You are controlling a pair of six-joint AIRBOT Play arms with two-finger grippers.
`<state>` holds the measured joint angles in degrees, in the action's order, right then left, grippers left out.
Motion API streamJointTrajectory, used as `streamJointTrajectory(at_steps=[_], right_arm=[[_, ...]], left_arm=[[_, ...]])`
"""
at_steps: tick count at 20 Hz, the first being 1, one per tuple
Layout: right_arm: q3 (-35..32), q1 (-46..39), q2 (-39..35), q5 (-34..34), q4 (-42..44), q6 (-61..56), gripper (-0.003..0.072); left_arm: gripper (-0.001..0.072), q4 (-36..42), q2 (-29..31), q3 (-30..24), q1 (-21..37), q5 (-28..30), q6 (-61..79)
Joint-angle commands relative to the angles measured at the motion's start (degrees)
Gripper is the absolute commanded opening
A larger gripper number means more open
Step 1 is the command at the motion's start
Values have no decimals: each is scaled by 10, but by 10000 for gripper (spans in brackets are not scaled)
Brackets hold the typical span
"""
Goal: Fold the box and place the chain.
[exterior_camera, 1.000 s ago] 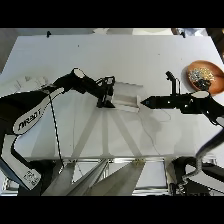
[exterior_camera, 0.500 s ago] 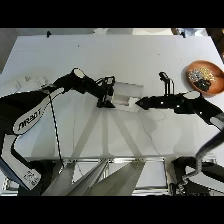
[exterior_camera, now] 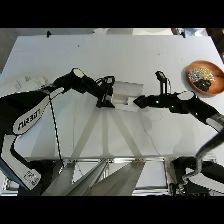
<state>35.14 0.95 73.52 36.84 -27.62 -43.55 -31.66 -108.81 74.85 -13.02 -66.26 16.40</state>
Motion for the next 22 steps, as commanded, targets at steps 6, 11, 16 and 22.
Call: streamJointTrajectory(at_steps=[6, 11, 16, 22], right_arm=[[54, 52, 0, -17, -269, -233, 486], [64, 52, -1, 7, -353, -302, 485], [81, 52, -1, 14, -346, -302, 484], [105, 52, -2, 45, -317, -302, 509]], left_arm=[[214, 1, 0, 0, 0, 0, 1], [214, 1, 0, 0, 0, 0, 1], [214, 1, 0, 0, 0, 0, 1], [214, 1, 0, 0, 0, 0, 1]])
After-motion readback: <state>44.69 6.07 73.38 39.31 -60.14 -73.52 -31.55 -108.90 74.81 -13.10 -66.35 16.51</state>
